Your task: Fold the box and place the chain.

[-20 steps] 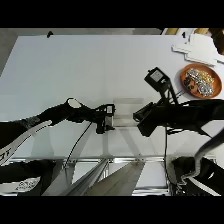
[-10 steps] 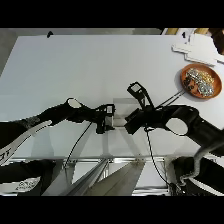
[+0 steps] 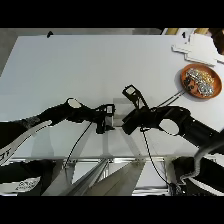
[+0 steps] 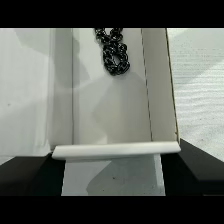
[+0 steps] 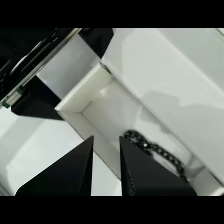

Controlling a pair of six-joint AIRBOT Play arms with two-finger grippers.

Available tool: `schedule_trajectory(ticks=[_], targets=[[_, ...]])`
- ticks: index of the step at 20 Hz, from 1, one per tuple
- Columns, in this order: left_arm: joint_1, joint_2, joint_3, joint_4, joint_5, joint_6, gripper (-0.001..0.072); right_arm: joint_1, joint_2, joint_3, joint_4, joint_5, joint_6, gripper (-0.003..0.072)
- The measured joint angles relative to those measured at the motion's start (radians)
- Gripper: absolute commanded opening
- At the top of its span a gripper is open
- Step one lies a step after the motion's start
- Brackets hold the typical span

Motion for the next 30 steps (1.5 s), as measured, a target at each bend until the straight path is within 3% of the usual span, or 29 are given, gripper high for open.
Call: schedule_trajectory(ticks=[2, 3, 5, 6, 12, 15, 21, 24, 30], targets=[[0.0, 0.0, 0.0, 0.0, 0.0, 0.0, 0.0151, -0.045, 0.049, 0.005, -0.031, 0.064, 0.001, 0.0142], [0.0, 0.0, 0.0, 0.0, 0.0, 0.0, 0.0151, -0.081, 0.074, 0.006, -0.053, 0.104, 0.01, 0.009], [0.0, 0.0, 0.0, 0.0, 0.0, 0.0, 0.0151, -0.168, 0.112, 0.008, -0.098, 0.178, 0.03, 0.0077], [0.0, 0.0, 0.0, 0.0, 0.0, 0.0, 0.0151, -0.219, 0.122, 0.008, -0.119, 0.21, 0.037, 0.003], [0.0, 0.0, 0.0, 0.0, 0.0, 0.0, 0.0151, -0.426, 0.071, -0.012, -0.179, 0.288, 0.074, 0.0022], [0.0, 0.0, 0.0, 0.0, 0.0, 0.0, 0.0151, -0.456, -0.004, -0.016, -0.187, 0.275, 0.079, 0.019], [0.0, 0.0, 0.0, 0.0, 0.0, 0.0, 0.0151, -0.472, -0.105, -0.018, -0.19, 0.197, 0.081, 0.0195], [0.0, 0.0, 0.0, 0.0, 0.0, 0.0, 0.0151, -0.474, -0.134, -0.017, -0.193, 0.17, 0.082, 0.0262], [0.0, 0.0, 0.0, 0.0, 0.0, 0.0, 0.0151, -0.474, -0.151, -0.018, -0.204, 0.122, 0.11, 0.0259]])
